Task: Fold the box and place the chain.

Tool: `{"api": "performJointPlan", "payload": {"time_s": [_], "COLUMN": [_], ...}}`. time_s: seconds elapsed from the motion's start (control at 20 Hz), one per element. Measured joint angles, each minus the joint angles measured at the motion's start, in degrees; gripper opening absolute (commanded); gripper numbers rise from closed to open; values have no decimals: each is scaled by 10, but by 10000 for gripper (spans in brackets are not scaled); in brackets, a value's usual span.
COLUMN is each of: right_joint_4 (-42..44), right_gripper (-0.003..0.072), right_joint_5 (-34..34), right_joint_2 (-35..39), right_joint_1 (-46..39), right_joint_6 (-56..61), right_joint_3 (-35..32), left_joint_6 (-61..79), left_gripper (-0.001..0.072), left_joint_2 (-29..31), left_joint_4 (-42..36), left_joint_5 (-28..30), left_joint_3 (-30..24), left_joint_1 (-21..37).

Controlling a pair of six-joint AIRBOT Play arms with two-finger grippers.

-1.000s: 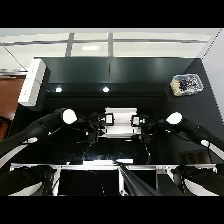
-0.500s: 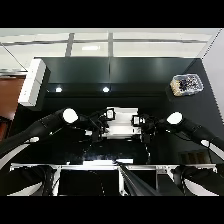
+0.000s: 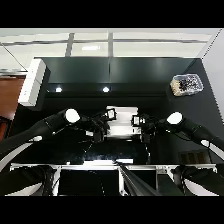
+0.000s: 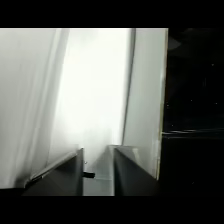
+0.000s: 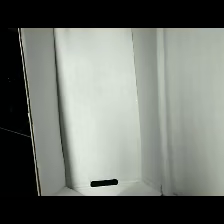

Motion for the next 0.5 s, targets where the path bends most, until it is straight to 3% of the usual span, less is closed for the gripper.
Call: {"api": "performJointPlan", "payload": {"time_s": [0.05, 0.1, 0.15, 0.2, 0.35, 0.5], "right_joint_4": [0, 0, 0, 0, 0, -1], "right_gripper": [425, 425, 425, 425, 425, 425], "right_joint_5": [0, 0, 0, 0, 0, -1], "right_joint_2": [0, 0, 0, 0, 0, 0], "right_joint_1": [0, 0, 0, 0, 0, 0], "right_joint_6": [0, 0, 0, 0, 0, 0], "right_joint_3": [0, 0, 0, 0, 0, 0], "left_joint_6": [0, 0, 0, -2, -56, -160], "left_gripper": [333, 314, 94, 26, 24, 24], "left_joint_2": [0, 0, 0, 2, 22, 69], "left_joint_4": [0, -1, 0, 8, 53, 101], "left_joint_5": [0, 0, -1, -8, -54, -121], "left_joint_3": [0, 0, 1, 4, 25, 41], "left_joint_1": [0, 0, 0, 1, 18, 73]}}
